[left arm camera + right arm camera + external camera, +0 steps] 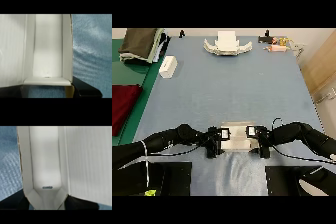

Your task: Fold the box.

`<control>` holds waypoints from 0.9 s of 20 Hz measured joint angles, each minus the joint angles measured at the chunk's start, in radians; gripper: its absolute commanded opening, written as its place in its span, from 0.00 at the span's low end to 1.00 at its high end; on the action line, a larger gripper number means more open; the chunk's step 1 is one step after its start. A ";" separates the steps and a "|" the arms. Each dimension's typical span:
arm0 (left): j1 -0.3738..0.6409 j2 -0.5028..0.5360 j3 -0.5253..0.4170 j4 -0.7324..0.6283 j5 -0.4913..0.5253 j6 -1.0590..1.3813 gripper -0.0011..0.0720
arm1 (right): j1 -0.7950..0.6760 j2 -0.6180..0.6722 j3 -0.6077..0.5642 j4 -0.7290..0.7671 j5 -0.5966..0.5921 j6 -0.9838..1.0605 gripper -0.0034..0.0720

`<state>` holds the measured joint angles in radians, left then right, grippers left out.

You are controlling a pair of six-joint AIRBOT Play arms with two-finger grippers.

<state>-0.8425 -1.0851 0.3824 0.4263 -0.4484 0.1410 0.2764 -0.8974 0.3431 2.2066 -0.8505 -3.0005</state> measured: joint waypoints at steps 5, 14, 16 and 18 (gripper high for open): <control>0.000 0.000 0.000 0.000 0.001 0.000 0.65 | 0.000 -0.001 -0.001 -0.006 0.002 0.005 1.00; 0.000 0.000 0.000 -0.001 0.003 -0.003 0.65 | 0.000 0.039 0.031 -0.049 -0.025 0.117 1.00; 0.000 0.000 0.000 -0.002 0.004 -0.002 0.65 | 0.000 0.063 0.047 -0.101 -0.054 0.176 1.00; 0.000 0.000 0.000 -0.001 0.003 -0.001 0.65 | 0.000 0.092 0.061 -0.151 -0.090 0.237 1.00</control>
<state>-0.8425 -1.0851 0.3824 0.4255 -0.4450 0.1402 0.2764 -0.8051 0.4046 2.0552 -0.9401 -2.7640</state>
